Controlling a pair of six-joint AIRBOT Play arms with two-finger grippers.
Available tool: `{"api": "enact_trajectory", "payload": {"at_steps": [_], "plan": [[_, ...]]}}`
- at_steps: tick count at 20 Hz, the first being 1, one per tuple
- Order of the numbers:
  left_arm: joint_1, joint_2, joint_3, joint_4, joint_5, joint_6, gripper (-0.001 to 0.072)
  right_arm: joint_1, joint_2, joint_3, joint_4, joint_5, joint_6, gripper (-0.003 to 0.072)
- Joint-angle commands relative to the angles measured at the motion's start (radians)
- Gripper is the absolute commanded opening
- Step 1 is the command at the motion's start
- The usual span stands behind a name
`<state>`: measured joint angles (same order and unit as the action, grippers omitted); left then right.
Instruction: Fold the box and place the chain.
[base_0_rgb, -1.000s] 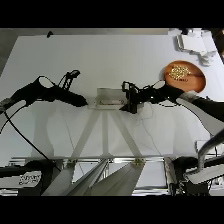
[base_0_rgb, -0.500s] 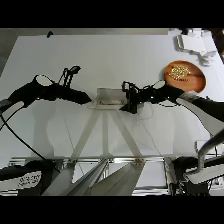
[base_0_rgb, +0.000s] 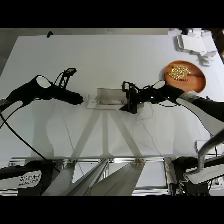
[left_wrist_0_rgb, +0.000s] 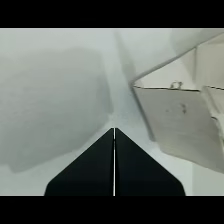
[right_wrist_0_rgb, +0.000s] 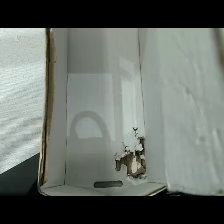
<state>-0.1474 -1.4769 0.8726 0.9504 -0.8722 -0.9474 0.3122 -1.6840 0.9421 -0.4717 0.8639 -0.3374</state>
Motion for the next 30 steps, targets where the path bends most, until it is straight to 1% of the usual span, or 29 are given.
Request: {"api": "enact_trajectory", "payload": {"at_steps": [1, 3, 6, 8, 9, 10, 12, 13, 15, 17, 20, 21, 24, 25, 28, 30], "plan": [[-0.012, -0.030, -0.001, 0.026, 0.008, -0.026, 0.0005, 0.000, 0.001, 0.000, 0.000, 0.000, 0.000, 0.0457], [-0.031, -0.044, -0.001, -0.006, -0.002, -0.020, 0.0005, 0.000, 0.001, 0.000, 0.000, 0.000, 0.000, 0.0457], [-0.057, -0.048, 0.000, -0.120, -0.022, 0.035, 0.0005, 0.000, 0.001, 0.000, 0.000, 0.000, 0.000, 0.0457], [-0.060, -0.047, 0.000, -0.231, -0.068, 0.090, 0.0004, 0.000, 0.001, 0.000, 0.000, 0.000, 0.000, 0.0457], [-0.060, -0.042, 0.000, -0.262, -0.091, 0.113, 0.0004, 0.000, 0.001, 0.000, 0.000, 0.000, 0.000, 0.0457], [-0.059, -0.030, 0.000, -0.257, -0.097, 0.114, 0.0004, 0.000, 0.001, 0.000, 0.001, 0.000, 0.000, 0.0457], [-0.040, 0.022, 0.000, -0.216, -0.041, 0.110, 0.0003, 0.000, 0.001, 0.000, 0.000, 0.003, 0.000, 0.0457], [-0.023, 0.051, 0.000, -0.221, -0.032, 0.111, 0.0004, 0.000, 0.001, 0.000, 0.001, 0.007, 0.000, 0.0457], [0.012, 0.095, 0.000, -0.235, -0.064, 0.114, 0.0004, 0.000, 0.001, 0.000, 0.001, 0.011, 0.000, 0.0457], [0.032, 0.106, 0.000, -0.240, -0.104, 0.113, 0.0005, 0.000, 0.001, 0.000, 0.001, 0.011, 0.000, 0.0457], [0.033, 0.100, 0.000, -0.241, -0.104, 0.114, 0.0005, 0.000, 0.001, 0.000, 0.001, 0.011, 0.000, 0.0457], [0.033, 0.099, 0.000, -0.221, -0.086, 0.113, 0.0004, 0.000, 0.001, 0.000, 0.001, 0.011, 0.000, 0.0457], [0.034, 0.095, 0.000, -0.083, 0.031, -0.010, 0.0004, 0.000, 0.001, 0.000, 0.001, 0.011, 0.000, 0.0457], [0.034, 0.084, 0.000, -0.064, 0.039, -0.024, 0.0003, 0.000, 0.001, 0.000, 0.001, 0.011, 0.000, 0.0457], [0.012, 0.025, 0.000, -0.064, -0.008, -0.022, 0.0003, 0.000, 0.001, 0.000, 0.001, 0.011, 0.000, 0.0457], [-0.014, -0.010, 0.000, -0.095, -0.022, -0.020, 0.0005, 0.000, 0.001, 0.000, 0.001, 0.011, 0.000, 0.0457]]}}
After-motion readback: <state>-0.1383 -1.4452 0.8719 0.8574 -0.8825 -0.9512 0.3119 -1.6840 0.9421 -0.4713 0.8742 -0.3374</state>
